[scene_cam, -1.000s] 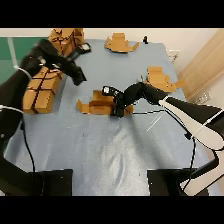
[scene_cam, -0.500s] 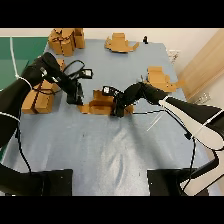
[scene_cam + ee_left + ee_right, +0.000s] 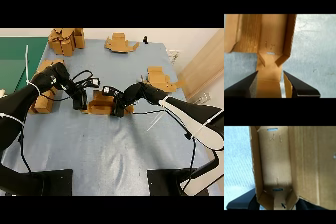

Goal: Fold the box.

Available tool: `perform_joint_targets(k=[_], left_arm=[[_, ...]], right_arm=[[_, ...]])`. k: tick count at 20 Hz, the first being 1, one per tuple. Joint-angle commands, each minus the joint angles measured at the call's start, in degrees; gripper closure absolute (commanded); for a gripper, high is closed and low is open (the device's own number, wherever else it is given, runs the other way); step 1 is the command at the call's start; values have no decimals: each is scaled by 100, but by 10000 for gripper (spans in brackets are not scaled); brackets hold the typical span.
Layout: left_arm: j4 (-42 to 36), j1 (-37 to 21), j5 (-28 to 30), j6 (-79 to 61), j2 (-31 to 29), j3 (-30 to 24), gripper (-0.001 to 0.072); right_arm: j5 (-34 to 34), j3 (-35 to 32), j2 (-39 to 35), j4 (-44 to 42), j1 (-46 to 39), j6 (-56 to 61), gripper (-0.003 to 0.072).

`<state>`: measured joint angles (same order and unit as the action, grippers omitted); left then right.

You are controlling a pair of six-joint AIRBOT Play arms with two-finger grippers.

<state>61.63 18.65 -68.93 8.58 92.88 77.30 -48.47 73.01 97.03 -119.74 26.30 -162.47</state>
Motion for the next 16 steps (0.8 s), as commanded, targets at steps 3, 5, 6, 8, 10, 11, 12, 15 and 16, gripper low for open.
perform_joint_targets(k=[3, 5, 6, 8, 10, 11, 12, 15, 16], left_arm=[[-33, 249, 448, 0, -4, -138, 250], [-31, 291, 490, -2, -4, -138, 318], [-7, 291, 498, -13, -4, -138, 366], [13, 291, 535, -13, -4, -138, 366], [17, 313, 533, -15, -4, -138, 367], [13, 319, 535, -17, -4, -138, 367], [24, 334, 538, -17, -4, -138, 367], [13, 382, 457, -153, -4, -138, 563], [-9, 407, 457, -155, -4, -138, 563]], right_arm=[[4, 0, -2, -2, -2, 4, 166], [4, 0, -2, -2, -2, 4, 166], [2, 0, -2, -2, -2, 4, 167], [2, 0, -2, -2, -2, 4, 167], [0, 0, -2, -2, -2, 7, 166], [2, 0, 0, -2, -2, 7, 167], [0, 0, -2, -2, -2, 7, 167], [2, 0, 0, -2, -2, 7, 166], [2, 0, -2, -4, 0, 7, 166]])
